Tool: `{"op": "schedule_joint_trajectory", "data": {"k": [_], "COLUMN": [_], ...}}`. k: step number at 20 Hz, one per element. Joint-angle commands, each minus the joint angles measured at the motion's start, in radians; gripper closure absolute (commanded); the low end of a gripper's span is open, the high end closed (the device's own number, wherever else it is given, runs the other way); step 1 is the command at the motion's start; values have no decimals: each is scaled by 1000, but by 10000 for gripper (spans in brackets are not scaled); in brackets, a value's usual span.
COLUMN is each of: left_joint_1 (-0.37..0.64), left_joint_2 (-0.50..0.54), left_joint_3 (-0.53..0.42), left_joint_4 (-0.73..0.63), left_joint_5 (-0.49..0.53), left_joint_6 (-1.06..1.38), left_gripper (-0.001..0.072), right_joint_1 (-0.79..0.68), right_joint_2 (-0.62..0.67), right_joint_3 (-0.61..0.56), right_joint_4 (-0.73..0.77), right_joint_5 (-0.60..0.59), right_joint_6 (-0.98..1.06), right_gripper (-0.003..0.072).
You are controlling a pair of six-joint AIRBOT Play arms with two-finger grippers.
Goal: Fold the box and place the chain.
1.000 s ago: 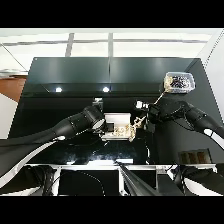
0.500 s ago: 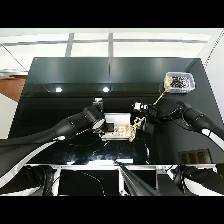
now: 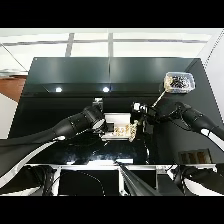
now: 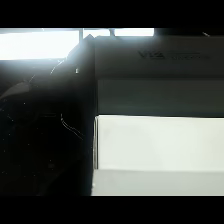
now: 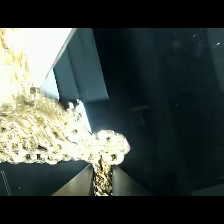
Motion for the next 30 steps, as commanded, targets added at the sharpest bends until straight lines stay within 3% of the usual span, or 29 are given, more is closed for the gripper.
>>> {"op": "schedule_joint_trajectory", "data": {"k": [1, 8, 15, 23, 30], "left_joint_1": [1, 1, 1, 1, 1], "left_joint_2": [0, 0, -1, 0, 0], "left_joint_3": [1, 1, 1, 1, 1], "left_joint_4": [1, 0, 1, 0, 1], "left_joint_5": [0, 0, 0, 0, 0], "left_joint_6": [0, 0, 0, 0, 0], "left_gripper": [680, 680, 680, 680, 680], "right_joint_1": [0, -24, -105, -104, -103], "right_joint_2": [9, 161, 324, 338, 338], "right_joint_3": [2, 86, 344, 642, 798], "right_joint_4": [-8, -10, 5, 146, 217], "right_joint_5": [-6, -43, -342, -562, -575], "right_joint_6": [25, 248, 579, 735, 753], "right_gripper": [667, 667, 667, 666, 667]}}
